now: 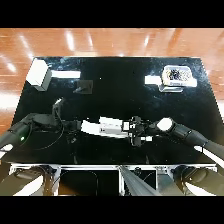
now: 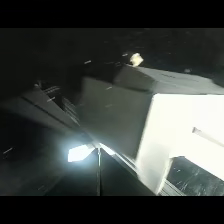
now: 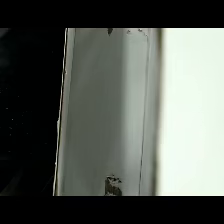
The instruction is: Fold the box and place the chain.
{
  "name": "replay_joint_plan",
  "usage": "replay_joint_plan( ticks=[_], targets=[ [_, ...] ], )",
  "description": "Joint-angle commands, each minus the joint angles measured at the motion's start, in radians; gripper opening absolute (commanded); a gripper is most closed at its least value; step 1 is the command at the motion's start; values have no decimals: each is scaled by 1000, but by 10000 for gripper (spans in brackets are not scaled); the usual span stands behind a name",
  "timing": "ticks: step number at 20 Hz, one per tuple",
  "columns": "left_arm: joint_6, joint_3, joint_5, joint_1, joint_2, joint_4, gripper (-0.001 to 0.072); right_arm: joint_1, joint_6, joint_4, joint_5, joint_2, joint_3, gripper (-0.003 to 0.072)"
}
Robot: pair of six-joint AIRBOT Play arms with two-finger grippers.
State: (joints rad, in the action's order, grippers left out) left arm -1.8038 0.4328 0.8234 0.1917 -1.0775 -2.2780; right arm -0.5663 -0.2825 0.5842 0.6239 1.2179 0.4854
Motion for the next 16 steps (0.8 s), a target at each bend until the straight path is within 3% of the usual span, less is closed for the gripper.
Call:
replay_joint_plan(
  ticks=[1,7,16],
  targets=[
    [-7,59,3,74,-80,-17,18,-1,1,4,-2,1,-1,571],
    [-24,99,16,94,-145,-18,18,-1,2,4,-2,1,-1,570],
    [-89,227,282,94,-145,-52,23,-1,2,4,-3,1,-1,570]
  ],
)
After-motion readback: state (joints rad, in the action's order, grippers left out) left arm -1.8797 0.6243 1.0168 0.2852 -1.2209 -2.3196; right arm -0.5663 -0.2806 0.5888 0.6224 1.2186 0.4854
